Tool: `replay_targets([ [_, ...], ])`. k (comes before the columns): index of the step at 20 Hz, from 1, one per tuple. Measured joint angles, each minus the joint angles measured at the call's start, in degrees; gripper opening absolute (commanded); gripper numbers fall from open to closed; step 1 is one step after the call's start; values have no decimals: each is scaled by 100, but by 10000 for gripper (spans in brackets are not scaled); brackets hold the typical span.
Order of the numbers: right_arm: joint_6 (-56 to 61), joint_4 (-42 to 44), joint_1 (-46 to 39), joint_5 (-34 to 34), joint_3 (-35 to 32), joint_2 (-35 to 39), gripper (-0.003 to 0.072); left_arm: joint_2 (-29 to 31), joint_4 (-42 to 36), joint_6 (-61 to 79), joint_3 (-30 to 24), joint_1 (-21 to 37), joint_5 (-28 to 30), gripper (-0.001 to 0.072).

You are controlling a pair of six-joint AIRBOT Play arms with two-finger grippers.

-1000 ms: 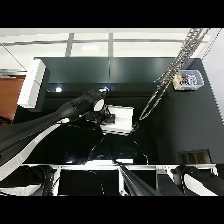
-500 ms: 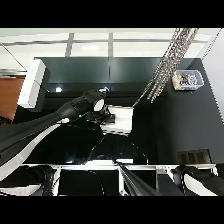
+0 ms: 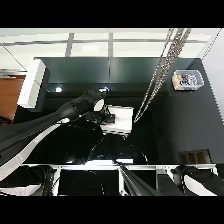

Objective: Fold the box and place the chain.

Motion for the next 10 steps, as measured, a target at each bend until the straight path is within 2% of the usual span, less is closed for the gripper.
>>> replay_targets([
  [10,81,-704,955,-203,-24,-365,9,0,0,0,0,0,-2,27],
])
